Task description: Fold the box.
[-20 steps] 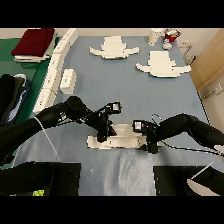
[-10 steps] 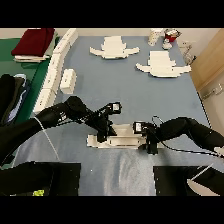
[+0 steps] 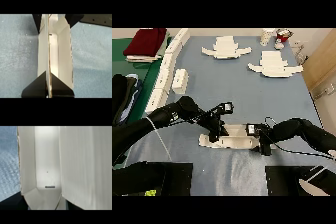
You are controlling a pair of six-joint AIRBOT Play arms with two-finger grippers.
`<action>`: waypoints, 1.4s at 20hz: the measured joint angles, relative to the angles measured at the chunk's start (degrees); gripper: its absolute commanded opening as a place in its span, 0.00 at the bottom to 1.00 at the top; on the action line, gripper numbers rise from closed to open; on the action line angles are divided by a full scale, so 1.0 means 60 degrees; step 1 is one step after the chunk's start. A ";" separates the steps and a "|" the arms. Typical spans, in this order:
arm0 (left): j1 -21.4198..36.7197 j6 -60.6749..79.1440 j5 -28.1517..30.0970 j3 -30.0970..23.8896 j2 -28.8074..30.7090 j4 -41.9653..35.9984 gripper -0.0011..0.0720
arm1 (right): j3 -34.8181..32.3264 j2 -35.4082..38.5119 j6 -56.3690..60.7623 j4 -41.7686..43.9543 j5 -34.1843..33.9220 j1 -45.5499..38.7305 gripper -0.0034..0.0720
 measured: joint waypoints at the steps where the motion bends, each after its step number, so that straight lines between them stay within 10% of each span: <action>1: 0.0000 0.0000 0.0004 0.0000 0.0000 0.0000 0.03 | -0.0029 0.0036 0.0000 0.0033 0.0018 0.0000 0.89; 18: 0.0000 0.0000 0.0007 0.0000 0.0000 -0.0004 0.03 | -0.0484 0.0459 0.0058 0.0506 0.0466 0.0000 0.91; 23: 0.0000 0.0000 0.0007 0.0000 0.0000 -0.0004 0.03 | -0.0561 0.0339 -0.0004 0.0568 0.0667 -0.0004 0.67; 26: 0.0000 0.0000 0.0015 0.0000 0.0000 -0.0004 0.03 | -0.0583 0.0310 -0.0004 0.0583 0.0659 0.0000 0.93; 28: 0.0000 0.0000 0.0015 0.0000 0.0000 -0.0004 0.03 | -0.0590 0.0364 0.0000 0.0561 0.0608 0.0000 0.93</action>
